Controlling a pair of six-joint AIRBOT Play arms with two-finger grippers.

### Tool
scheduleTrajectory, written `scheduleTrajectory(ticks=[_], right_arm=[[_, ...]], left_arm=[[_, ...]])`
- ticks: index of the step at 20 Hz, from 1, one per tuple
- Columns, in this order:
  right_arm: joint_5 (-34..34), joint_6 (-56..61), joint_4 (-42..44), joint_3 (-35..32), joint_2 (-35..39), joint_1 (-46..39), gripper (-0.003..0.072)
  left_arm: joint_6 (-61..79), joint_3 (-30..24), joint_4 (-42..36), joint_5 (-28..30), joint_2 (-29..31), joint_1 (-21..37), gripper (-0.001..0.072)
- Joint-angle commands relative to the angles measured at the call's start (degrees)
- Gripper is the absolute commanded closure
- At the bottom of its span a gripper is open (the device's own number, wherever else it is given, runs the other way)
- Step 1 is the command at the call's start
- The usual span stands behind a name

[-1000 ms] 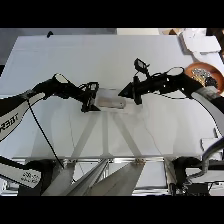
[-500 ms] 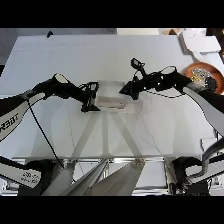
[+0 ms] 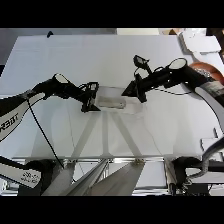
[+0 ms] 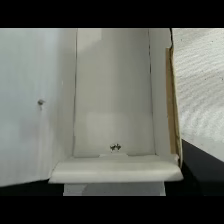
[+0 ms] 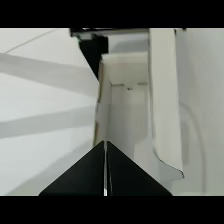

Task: Fold the box and place the chain.

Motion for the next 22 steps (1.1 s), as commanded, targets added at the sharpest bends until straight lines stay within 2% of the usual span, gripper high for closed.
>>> scheduleTrajectory(ticks=[1,5,7,9,11,15,16,17,18,22], right_arm=[[2.93,2.93,-4.48,-0.13,9.77,0.09,0.0672],[1.46,6.60,-14.03,-5.81,21.99,0.17,0.0672],[-5.57,6.62,-18.18,-12.76,28.15,1.14,0.0672],[-11.32,6.58,-24.02,-19.17,31.21,4.35,0.0675],[-16.46,6.62,-25.83,-22.36,29.81,7.10,0.0675],[-26.71,6.60,-23.69,-22.40,19.63,7.54,0.0671],[-29.07,6.56,-22.95,-22.40,16.68,7.54,0.0598],[-30.91,6.49,-22.53,-22.40,14.19,7.54,0.0458],[-32.48,5.88,-21.42,-22.38,11.78,7.54,0.0353],[-35.47,-4.92,-15.21,-22.38,6.32,7.54,0.0353]], left_arm=[[0.00,0.00,0.02,0.00,-0.02,-0.02,0.0377],[0.00,0.00,0.02,0.00,-0.02,-0.02,0.0377],[0.00,0.00,0.02,0.00,-0.02,-0.02,0.0377],[0.00,0.00,0.02,0.02,-0.02,-0.02,0.0377],[0.00,0.00,0.02,0.02,-0.02,-0.02,0.0377],[0.02,0.00,0.02,0.02,-0.02,-0.02,0.0377],[0.00,0.00,0.02,0.02,-0.02,-0.02,0.0377],[0.00,0.00,0.02,0.02,-0.02,-0.02,0.0377],[0.00,0.00,0.02,0.02,-0.02,-0.02,0.0377],[0.00,0.00,0.02,0.00,-0.02,-0.02,0.0377]])
